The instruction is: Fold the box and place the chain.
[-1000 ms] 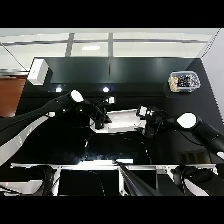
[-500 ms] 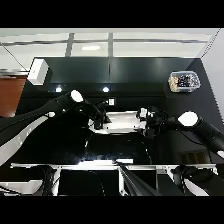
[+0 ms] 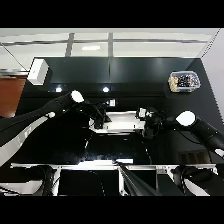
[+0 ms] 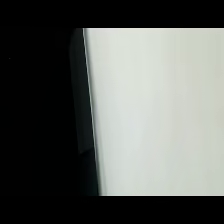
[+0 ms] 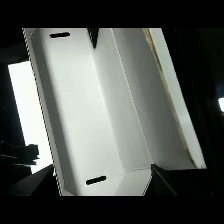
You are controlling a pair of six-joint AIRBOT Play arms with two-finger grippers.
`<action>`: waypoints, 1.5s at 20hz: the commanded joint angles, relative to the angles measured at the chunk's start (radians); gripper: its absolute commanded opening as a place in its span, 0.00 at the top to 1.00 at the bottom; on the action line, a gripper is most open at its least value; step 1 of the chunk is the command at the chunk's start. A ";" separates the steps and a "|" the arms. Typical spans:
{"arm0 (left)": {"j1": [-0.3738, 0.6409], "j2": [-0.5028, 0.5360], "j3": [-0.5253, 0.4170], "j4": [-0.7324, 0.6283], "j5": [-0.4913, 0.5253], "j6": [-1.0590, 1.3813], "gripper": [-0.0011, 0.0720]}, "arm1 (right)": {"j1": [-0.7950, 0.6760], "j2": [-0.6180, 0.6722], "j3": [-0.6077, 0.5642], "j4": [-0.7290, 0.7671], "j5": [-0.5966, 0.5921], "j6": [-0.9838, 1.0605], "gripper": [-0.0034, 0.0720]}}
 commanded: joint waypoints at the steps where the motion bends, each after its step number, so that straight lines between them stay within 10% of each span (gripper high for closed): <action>1: -0.001 0.000 0.001 0.004 0.010 0.003 0.95 | -0.004 -0.003 0.000 -0.006 -0.009 0.000 0.04; 30: -0.001 0.000 0.007 0.004 0.019 0.003 0.95 | -0.015 -0.138 0.008 0.103 0.061 -0.212 0.04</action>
